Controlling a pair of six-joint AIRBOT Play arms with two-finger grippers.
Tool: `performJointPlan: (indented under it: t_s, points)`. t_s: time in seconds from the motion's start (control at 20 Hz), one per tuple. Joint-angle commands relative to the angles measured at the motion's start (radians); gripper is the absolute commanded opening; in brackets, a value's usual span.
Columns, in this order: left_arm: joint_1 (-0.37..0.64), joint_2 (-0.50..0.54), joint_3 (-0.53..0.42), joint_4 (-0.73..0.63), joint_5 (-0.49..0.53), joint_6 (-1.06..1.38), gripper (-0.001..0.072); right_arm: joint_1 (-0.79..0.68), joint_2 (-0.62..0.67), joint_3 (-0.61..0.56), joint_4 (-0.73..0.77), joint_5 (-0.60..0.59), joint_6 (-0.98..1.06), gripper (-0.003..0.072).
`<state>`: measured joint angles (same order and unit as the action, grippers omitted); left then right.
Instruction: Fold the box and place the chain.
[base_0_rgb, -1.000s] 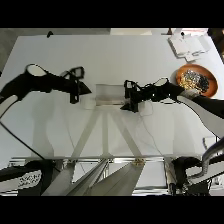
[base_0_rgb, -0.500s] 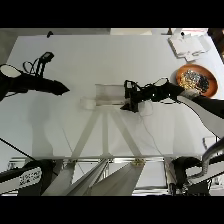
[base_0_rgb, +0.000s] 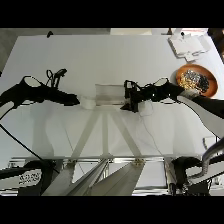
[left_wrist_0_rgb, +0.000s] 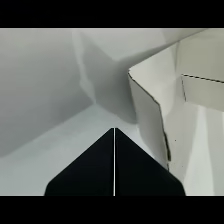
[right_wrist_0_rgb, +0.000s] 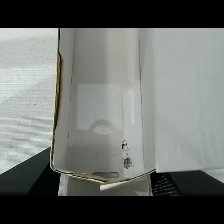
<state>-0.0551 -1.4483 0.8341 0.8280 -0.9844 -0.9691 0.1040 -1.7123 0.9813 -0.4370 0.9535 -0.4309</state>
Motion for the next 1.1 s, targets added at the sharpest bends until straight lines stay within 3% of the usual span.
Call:
performJointPlan:
  t_s: [0.0,0.5,0.6,0.9,1.0,1.05]
  points:
    - [-0.062,-0.008,-0.011,0.022,0.063,-0.060,0.0005,0.000,0.000,0.001,0.000,0.000,0.000,0.0458]
    - [-0.099,-0.006,-0.011,-0.095,0.040,-0.087,0.0023,0.000,0.000,0.001,0.000,0.000,0.000,0.0458]
    - [-0.099,-0.005,-0.011,-0.121,0.037,-0.087,0.0203,0.000,0.000,0.001,0.000,0.000,0.000,0.0458]
    - [-0.068,0.032,-0.011,-0.157,0.033,-0.111,0.0254,0.000,0.000,0.001,0.000,0.000,0.000,0.0458]
    - [-0.069,0.036,-0.011,-0.194,0.025,-0.108,0.0395,0.000,0.000,0.001,0.000,0.000,0.000,0.0458]
    - [-0.077,0.034,-0.011,-0.194,0.019,-0.100,0.0394,0.000,0.000,0.001,0.000,0.000,0.000,0.0458]
